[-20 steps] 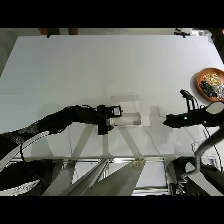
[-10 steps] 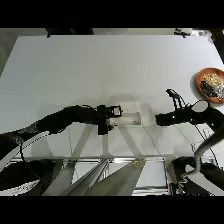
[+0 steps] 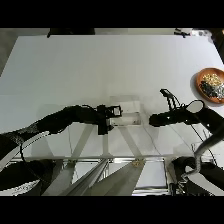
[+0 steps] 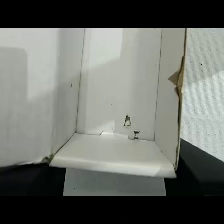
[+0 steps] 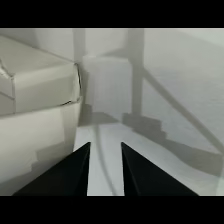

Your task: Fold the box and place the chain.

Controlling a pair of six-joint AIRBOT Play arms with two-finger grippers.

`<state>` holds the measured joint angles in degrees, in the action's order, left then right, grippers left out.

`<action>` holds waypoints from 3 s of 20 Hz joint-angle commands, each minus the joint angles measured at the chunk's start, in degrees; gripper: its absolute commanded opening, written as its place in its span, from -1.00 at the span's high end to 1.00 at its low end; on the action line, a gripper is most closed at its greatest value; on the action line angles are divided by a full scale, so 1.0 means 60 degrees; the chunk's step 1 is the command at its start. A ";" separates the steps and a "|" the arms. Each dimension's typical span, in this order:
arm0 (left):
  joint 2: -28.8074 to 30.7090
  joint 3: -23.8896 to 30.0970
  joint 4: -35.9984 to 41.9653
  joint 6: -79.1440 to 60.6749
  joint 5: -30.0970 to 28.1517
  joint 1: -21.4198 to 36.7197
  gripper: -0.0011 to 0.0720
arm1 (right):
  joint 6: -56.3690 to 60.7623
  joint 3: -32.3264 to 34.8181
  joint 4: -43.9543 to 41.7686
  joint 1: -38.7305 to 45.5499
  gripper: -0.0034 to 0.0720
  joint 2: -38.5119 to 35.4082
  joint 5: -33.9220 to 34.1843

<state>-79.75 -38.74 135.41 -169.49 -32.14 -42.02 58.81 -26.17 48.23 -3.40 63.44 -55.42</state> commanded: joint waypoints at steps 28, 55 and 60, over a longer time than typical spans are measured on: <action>-0.0007 0.0000 -0.0004 -0.0004 0.0000 0.0004 0.74 | 0.0331 -0.0721 -0.1213 -0.0594 -0.30 -0.0007 -0.0390; -0.0007 0.0000 -0.0004 -0.0004 0.0000 0.0004 0.74 | 0.7941 -0.2728 0.4528 -0.4637 -0.30 0.0415 0.0160; -0.0011 0.0000 -0.0004 -0.0004 0.0000 0.0004 0.74 | 0.8848 -0.3512 0.4721 -0.5122 -0.35 0.1031 -0.0080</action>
<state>-79.77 -38.74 135.41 -169.49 -32.12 -42.02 108.01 -45.23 75.24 -32.51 68.10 -55.11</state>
